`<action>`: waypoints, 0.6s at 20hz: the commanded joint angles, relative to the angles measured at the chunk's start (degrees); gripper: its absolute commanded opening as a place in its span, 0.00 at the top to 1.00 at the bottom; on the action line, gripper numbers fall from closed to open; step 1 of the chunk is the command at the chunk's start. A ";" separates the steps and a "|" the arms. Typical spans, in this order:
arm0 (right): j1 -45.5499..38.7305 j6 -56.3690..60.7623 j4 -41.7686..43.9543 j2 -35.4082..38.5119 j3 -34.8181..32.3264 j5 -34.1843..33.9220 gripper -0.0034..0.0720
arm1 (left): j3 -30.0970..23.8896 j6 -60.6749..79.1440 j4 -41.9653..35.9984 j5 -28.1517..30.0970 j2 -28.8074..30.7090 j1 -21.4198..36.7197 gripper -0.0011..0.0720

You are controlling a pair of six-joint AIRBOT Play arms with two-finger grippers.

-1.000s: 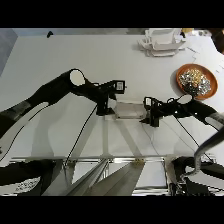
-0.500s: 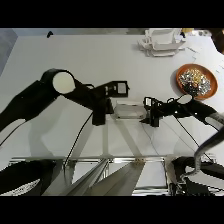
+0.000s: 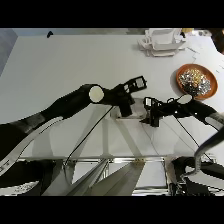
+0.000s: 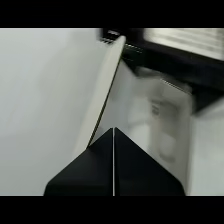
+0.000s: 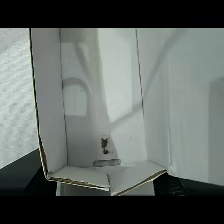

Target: Fold the box and place the chain.

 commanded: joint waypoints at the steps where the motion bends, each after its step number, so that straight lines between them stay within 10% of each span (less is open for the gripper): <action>1: -0.02 -0.02 0.00 0.04 0.04 -0.02 0.41 | 0.02 0.00 -13.44 7.67 -5.33 3.89 0.98; 12: -0.02 0.00 0.00 0.04 0.04 0.00 0.41 | 0.04 0.17 -11.74 -4.72 -2.84 6.75 0.98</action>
